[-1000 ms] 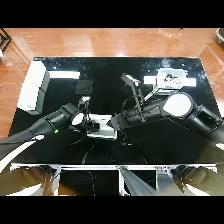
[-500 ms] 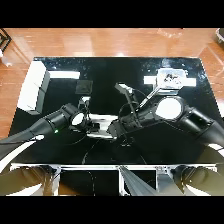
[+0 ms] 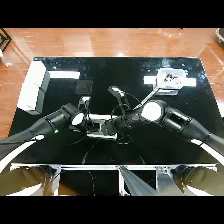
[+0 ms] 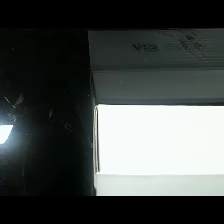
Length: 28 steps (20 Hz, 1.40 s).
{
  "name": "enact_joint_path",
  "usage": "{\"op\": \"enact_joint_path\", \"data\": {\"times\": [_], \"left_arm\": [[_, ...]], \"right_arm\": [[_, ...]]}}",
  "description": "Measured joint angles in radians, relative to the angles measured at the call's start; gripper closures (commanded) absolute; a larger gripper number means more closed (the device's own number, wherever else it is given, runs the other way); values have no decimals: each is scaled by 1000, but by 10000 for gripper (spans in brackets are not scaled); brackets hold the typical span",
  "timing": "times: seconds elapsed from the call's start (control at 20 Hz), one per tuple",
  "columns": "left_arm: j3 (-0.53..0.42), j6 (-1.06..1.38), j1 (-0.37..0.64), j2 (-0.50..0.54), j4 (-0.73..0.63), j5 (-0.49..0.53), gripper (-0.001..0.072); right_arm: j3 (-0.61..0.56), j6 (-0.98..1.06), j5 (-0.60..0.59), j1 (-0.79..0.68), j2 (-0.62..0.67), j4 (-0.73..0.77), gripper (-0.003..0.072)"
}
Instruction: Fold the box and place the chain.
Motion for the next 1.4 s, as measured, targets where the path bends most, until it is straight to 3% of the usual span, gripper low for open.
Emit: {"op": "enact_joint_path", "data": {"times": [0.25, 0.3, 0.35, 0.4, 0.6, 0.8, 1.2, 1.25, 1.3, 1.4], "left_arm": [[0, 0, 0, 0, 0, 0, 680], [0, 0, 0, 0, 0, 0, 681], [0, 0, 0, 0, 0, 0, 681], [0, 0, 0, 0, 0, 0, 681], [0, 0, 0, 0, 0, 0, 680], [0, 0, 0, 0, 0, 0, 681], [0, 0, 0, 0, 0, -1, 680], [0, 0, 0, 0, 0, -1, 680], [0, 0, 0, 0, 0, -1, 680], [0, 0, 0, 0, 0, -1, 681]], "right_arm": [[0, 32, -11, -1, -5, -84, 656], [0, 37, -13, -1, -5, -96, 565], [0, 39, -17, -1, -5, -101, 363], [0, 41, -20, -1, -5, -106, 276], [0, 45, -18, -5, -5, -120, 275], [0, 43, 63, -47, 26, -131, 276], [-20, 92, 304, -264, 258, -376, 275], [-32, 103, 306, -305, 275, -406, 164], [-46, 126, 295, -345, 286, -441, -23], [-70, 167, 240, -419, 293, -507, -23]]}}
